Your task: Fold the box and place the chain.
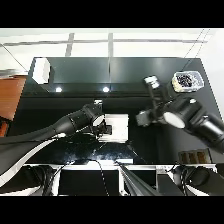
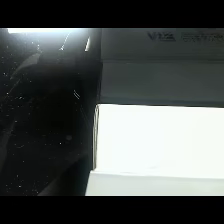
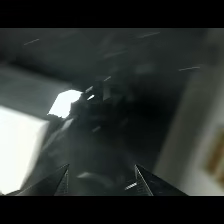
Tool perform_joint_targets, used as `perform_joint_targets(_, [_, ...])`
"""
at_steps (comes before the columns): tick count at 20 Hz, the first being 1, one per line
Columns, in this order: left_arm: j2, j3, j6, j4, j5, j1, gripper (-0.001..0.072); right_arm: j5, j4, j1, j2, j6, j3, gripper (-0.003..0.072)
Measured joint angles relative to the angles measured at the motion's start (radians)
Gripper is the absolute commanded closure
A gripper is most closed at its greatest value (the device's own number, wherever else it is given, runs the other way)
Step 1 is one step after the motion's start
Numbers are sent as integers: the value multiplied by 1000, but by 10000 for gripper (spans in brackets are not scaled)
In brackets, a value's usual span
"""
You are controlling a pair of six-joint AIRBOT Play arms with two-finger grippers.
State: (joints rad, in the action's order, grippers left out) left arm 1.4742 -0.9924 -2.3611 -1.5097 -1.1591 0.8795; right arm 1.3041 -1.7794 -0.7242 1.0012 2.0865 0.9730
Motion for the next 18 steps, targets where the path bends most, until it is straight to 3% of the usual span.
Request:
perform_joint_targets(1, [0, 0, 0, 0, 0, 0, 677, 6, -32, 45, -12, -10, 0, -16])
perform_joint_targets(4, [0, 0, 0, 2, 0, 1, 677, -42, -80, 240, -29, -51, 0, -15])
perform_joint_targets(8, [0, 0, 0, 7, 1, 1, 677, -199, -53, 548, 3, -97, 14, -6])
perform_joint_targets(10, [0, 0, 0, 11, 1, 1, 677, -277, -5, 690, 72, -134, 54, 0])
perform_joint_targets(11, [0, 0, 0, 14, 2, 1, 677, -304, 19, 743, 117, -153, 84, 99])
perform_joint_targets(18, [0, 0, -1, 32, 3, 1, 677, -358, 97, 890, 492, -243, 397, 108])
